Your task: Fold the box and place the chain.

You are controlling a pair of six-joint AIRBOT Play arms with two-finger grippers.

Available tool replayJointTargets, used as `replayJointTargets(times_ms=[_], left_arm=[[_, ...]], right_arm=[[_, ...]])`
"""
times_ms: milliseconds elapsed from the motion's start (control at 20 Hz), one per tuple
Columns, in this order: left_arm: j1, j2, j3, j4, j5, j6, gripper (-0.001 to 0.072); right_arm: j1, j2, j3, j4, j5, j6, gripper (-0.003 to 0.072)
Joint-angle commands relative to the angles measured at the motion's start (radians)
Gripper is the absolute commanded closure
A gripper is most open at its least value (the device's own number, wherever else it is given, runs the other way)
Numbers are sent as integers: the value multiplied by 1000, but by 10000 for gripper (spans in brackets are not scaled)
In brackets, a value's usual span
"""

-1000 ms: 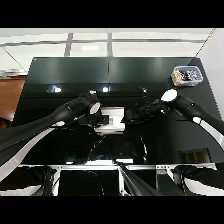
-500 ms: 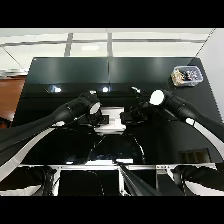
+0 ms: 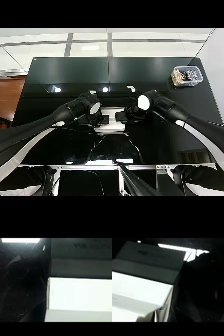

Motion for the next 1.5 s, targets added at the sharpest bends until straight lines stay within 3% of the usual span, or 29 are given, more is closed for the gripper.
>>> replayJointTargets(times_ms=[0,500,1000,1100,1300,1350,1400,1450], left_arm=[[1,-1,0,0,-1,1,682],[0,-1,0,0,-1,1,682],[0,-1,0,0,-2,1,682],[0,-1,0,0,-1,1,682],[0,-1,0,0,-1,1,682],[0,-1,0,0,-1,1,682],[0,-1,0,0,-1,1,682],[0,-1,0,0,0,1,682]], right_arm=[[48,-32,29,-138,40,131,458],[120,-112,104,-279,100,283,458],[120,-124,104,-269,109,338,458],[120,-125,104,-266,108,336,672],[119,-124,104,-266,120,335,671],[119,-124,107,-266,123,335,655],[119,-124,111,-266,128,335,483],[119,-123,114,-266,134,334,407]])
